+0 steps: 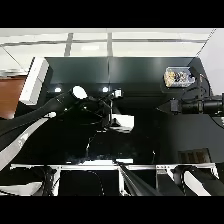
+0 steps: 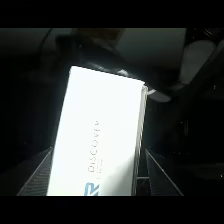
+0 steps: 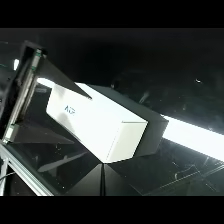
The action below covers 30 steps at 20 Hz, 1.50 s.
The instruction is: Fold the box and place the chain.
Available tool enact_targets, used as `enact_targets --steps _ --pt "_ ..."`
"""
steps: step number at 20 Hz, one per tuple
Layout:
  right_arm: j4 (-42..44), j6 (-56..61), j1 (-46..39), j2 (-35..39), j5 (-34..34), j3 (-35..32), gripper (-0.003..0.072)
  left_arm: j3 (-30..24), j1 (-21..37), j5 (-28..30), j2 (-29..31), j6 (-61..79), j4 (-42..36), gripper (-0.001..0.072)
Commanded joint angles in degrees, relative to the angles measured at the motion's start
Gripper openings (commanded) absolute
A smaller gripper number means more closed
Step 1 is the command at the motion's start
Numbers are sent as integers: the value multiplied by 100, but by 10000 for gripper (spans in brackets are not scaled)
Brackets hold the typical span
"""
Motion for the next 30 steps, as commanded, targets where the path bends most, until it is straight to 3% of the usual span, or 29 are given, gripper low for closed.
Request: enact_targets --steps 1,7,10,14,15,17,19,22,25,28,30 --pt "-11 -2 -7 7 -2 4 19 31 -13 -190 -79 0 103 707" --pt "-11 -2 -7 7 -2 4 19 31 -15 -315 -79 890 140 706" --pt "-11 0 -7 7 -2 4 19 28 -81 -295 -83 922 638 707" --pt "-9 0 -7 7 -11 4 19 28 -323 363 -105 214 1196 706" --pt "-9 0 -7 7 -17 4 19 31 -435 522 -114 -70 1416 682" --pt "-9 2 -7 7 -15 4 19 101 -538 503 -61 -1147 1788 344" --pt "-9 2 -7 7 0 4 19 136 -389 289 245 -2251 1958 330" --pt "2 -7 -7 7 -9 7 19 44 289 -245 1088 -4144 2881 330" --pt "-7 -26 -7 7 -22 4 19 -494 1504 -914 2100 -5925 4142 330" --pt "-7 -42 -4 7 -22 4 19 -1482 3154 -1471 3099 -6306 4448 330" --pt "-7 -133 -4 7 -24 4 19 -1982 4360 -1508 3574 -6282 4701 331"
